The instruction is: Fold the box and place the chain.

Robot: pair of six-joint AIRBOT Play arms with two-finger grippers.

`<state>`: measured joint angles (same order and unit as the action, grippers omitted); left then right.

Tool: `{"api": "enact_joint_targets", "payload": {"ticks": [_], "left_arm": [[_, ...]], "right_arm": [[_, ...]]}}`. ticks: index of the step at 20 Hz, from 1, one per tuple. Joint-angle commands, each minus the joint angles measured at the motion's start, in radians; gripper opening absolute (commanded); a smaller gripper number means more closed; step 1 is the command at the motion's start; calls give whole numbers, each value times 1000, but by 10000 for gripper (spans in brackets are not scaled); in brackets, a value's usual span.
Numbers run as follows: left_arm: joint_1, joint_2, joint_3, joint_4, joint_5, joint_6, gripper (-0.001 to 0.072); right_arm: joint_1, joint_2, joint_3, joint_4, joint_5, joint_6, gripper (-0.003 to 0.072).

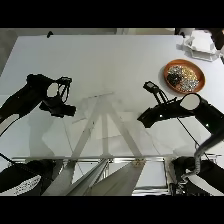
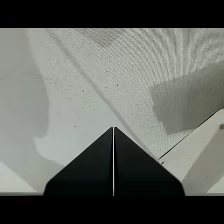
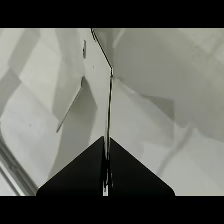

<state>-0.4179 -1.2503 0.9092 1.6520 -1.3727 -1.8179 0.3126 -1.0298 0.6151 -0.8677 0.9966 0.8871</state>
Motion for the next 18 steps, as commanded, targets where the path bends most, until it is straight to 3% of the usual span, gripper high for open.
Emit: {"api": "enact_joint_targets", "payload": {"ticks": [1,3,5,9,12,15,18], "left_arm": [[1,1,0,-3,52,72,11],[2,1,0,-11,108,138,47],[18,0,-1,-132,142,274,456],[174,1,-3,-543,177,673,480],[364,0,-63,-900,108,1058,481],[470,0,-147,-995,91,1271,492],[469,-2,-173,-1107,82,1407,511]], "right_arm": [[52,1,-1,-9,-48,26,13],[52,1,-1,-36,-47,45,13],[52,1,-1,-65,-42,68,13],[52,1,-1,-74,-40,78,13],[52,1,-1,-74,-40,78,13],[52,1,-1,-74,-40,78,13],[52,1,-1,-74,-40,78,13]]}}
